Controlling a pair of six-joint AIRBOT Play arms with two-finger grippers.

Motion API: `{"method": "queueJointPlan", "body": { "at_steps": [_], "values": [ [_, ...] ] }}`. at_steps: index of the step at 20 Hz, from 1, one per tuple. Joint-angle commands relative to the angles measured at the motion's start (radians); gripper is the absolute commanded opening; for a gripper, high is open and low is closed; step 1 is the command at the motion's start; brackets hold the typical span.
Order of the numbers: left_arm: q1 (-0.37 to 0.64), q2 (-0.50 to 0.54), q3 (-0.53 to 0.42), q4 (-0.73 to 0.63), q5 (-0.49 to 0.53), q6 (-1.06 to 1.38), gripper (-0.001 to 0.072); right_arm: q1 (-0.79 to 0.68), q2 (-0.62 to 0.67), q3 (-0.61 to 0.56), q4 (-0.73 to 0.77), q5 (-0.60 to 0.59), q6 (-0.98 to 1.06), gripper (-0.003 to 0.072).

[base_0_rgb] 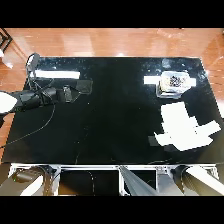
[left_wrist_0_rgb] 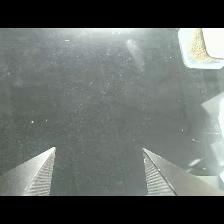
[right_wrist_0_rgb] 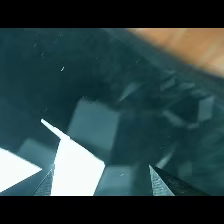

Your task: Fold the box and place the chain.

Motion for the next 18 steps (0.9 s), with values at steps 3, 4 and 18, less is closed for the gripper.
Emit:
{"method": "queueJointPlan", "body": {
  "at_steps": [3, 4, 18],
  "values": [
    [0.0, -0.001, 0.0, -0.006, 0.003, 0.0, 0.0648, -0.079, -0.29, 0.152, 0.18, 0.235, -0.235, 0.0708],
    [0.0, -0.001, 0.0, -0.006, 0.006, 0.0, 0.0648, -0.042, -0.331, 0.209, 0.158, 0.261, -0.249, 0.0708],
    [0.0, -0.001, 0.0, -0.048, 0.035, -0.038, 0.0648, 0.109, -0.599, 0.388, 0.111, 0.407, -0.243, 0.0701]
  ]
}}
